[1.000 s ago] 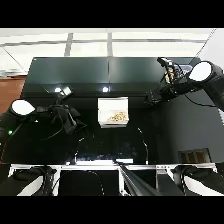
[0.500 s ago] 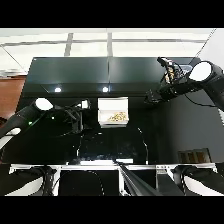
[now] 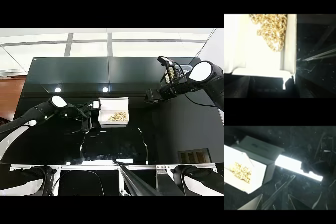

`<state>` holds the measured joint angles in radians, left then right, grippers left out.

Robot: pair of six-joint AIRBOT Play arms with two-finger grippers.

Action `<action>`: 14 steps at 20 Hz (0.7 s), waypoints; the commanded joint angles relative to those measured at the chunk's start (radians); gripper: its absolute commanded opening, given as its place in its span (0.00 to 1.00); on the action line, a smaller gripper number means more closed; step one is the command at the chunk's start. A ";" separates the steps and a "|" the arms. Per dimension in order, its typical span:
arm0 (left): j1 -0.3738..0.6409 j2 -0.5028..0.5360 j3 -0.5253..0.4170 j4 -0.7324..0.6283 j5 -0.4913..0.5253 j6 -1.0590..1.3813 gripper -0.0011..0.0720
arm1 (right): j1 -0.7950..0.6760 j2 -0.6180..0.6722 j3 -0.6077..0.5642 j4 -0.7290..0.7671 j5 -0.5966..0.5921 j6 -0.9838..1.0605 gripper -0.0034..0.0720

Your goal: Fold the box and place the chain.

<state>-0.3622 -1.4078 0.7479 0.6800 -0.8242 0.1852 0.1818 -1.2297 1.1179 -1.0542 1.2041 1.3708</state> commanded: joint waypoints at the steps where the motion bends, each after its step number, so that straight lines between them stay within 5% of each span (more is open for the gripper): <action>1: -0.025 -0.020 0.010 0.003 0.036 -0.011 1.00 | 0.000 0.001 0.000 0.003 -0.004 0.002 0.55; 14: -0.024 -0.063 0.084 0.025 -0.006 -0.015 0.99 | 0.000 0.000 -0.001 0.003 -0.012 0.002 0.55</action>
